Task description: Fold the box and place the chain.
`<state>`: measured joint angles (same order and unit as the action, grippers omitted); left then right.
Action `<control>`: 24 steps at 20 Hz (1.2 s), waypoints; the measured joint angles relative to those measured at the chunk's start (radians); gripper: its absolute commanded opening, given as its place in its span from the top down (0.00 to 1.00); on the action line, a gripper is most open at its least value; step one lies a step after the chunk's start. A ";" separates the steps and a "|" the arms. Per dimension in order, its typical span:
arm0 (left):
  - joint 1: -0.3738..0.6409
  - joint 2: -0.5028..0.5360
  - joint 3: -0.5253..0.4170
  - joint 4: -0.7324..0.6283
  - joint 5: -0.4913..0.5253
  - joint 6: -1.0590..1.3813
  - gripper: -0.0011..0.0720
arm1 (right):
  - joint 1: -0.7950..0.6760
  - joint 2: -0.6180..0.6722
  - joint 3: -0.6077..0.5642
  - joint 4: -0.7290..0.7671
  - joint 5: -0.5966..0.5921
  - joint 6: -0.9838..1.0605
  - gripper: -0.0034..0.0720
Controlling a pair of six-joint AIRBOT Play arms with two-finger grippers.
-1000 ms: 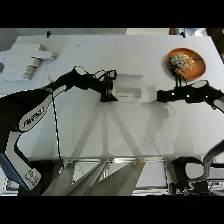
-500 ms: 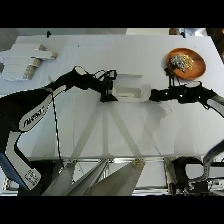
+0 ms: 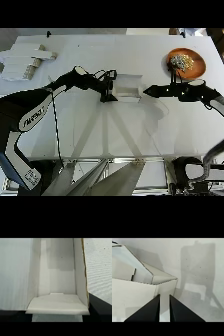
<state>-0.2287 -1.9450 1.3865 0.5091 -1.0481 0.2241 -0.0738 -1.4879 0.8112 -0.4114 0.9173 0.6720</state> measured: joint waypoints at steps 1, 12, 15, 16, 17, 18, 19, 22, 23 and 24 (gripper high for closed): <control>0.000 0.000 0.000 0.000 0.000 0.000 0.47 | 0.000 0.007 0.000 0.000 0.000 -0.008 0.59; 0.000 0.000 0.000 0.000 0.000 0.000 0.47 | 0.062 0.031 0.000 -0.012 -0.016 -0.082 0.33; 0.000 0.000 0.000 0.000 0.000 0.000 0.47 | 0.099 0.032 0.000 -0.037 -0.058 -0.092 0.33; 0.000 0.000 0.000 0.000 0.000 0.000 0.47 | 0.113 0.032 0.000 -0.050 -0.076 -0.093 0.33; 0.000 0.000 0.000 0.000 0.000 0.000 0.47 | 0.126 0.032 0.002 -0.058 -0.091 -0.093 0.33; 0.000 0.000 0.000 0.000 0.000 0.000 0.47 | 0.139 0.032 0.003 -0.066 -0.109 -0.090 0.33; 0.000 0.000 0.000 0.000 0.000 0.000 0.47 | 0.151 0.032 0.005 -0.072 -0.127 -0.082 0.33; 0.000 0.000 0.000 0.000 0.001 0.000 0.47 | 0.183 0.032 0.008 -0.101 -0.198 -0.040 0.33; 0.000 0.000 0.000 0.000 0.000 0.000 0.47 | 0.192 0.032 0.010 -0.114 -0.213 -0.023 0.33; 0.000 0.000 0.000 0.000 0.000 0.000 0.47 | 0.201 0.032 0.014 -0.136 -0.224 0.003 0.33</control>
<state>-0.2287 -1.9450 1.3865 0.5091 -1.0477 0.2237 0.1272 -1.4559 0.8253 -0.5472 0.6933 0.6746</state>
